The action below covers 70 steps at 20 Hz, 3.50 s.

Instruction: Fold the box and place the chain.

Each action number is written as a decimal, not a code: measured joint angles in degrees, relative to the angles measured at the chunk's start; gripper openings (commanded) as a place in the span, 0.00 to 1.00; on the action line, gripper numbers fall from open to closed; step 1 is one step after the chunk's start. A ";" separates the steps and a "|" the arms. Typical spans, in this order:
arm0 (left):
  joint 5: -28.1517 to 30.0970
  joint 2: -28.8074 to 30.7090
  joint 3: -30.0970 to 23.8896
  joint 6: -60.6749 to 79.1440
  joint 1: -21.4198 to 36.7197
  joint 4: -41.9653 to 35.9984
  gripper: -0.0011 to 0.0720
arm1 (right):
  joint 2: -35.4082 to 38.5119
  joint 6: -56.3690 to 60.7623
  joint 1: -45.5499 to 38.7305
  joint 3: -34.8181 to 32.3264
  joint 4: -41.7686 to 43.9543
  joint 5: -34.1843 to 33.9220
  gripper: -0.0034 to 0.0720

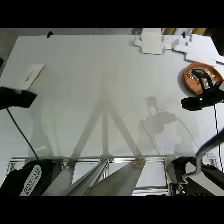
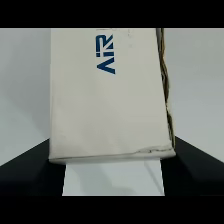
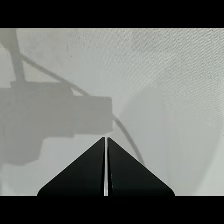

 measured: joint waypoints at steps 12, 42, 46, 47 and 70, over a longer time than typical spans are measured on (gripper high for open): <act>9.55 -10.08 -7.30 -5.05 6.60 3.80 0.34 | 0.00 -0.02 0.00 0.00 0.02 0.00 0.06; -4.42 5.49 -8.09 -17.03 1.40 3.13 0.89 | 0.00 -0.02 -0.02 0.00 0.00 0.00 0.06; -5.68 5.75 -8.09 -17.18 -0.20 3.13 0.89 | 0.00 -0.02 -0.02 0.00 0.00 0.00 0.06; -5.68 5.79 -8.09 -17.20 -0.35 3.10 0.89 | 0.00 -0.02 -0.02 0.00 0.02 0.00 0.06; -2.19 5.79 -8.09 -17.22 -0.74 3.02 0.89 | 0.00 -0.02 -0.02 0.00 0.02 0.00 0.06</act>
